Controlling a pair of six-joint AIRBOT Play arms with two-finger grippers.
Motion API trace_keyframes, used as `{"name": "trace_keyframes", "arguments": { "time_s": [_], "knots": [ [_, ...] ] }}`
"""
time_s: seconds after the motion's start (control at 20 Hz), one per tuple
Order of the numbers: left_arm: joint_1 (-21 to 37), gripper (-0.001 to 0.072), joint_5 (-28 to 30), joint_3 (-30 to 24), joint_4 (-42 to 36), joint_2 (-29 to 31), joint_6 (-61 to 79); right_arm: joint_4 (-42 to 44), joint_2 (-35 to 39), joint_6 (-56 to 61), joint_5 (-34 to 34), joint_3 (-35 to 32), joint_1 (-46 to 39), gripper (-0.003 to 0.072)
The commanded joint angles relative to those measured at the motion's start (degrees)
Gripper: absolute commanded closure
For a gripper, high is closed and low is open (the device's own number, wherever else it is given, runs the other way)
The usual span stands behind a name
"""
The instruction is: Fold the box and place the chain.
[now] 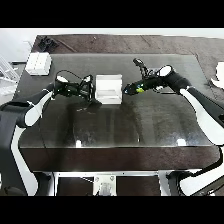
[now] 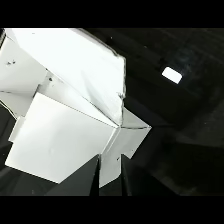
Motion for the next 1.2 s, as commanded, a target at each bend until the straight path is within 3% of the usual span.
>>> {"name": "trace_keyframes", "arguments": {
  "time_s": [0.0,0.15,0.45,0.6,1.15],
  "knots": [
    [0.04,0.0279,0.02,0.02,0.02,-0.02,0.00,1.42,0.00,0.11,0.00,0.15,0.31,0.0516],
    [0.04,0.0280,0.02,0.02,0.02,-0.02,0.00,1.38,-0.20,0.11,-0.04,0.15,1.29,0.0449],
    [0.04,0.0280,0.00,0.02,0.02,-0.02,0.00,0.55,-1.18,0.68,-0.04,0.42,1.70,0.0405],
    [0.04,0.0280,0.00,0.02,0.02,-0.02,0.00,-1.01,-1.18,3.48,0.07,1.27,2.27,0.0345],
    [0.04,0.0279,-0.92,0.02,0.02,-0.02,-0.15,-28.17,-1.20,30.18,0.37,7.69,9.94,0.0313]
  ]
}}
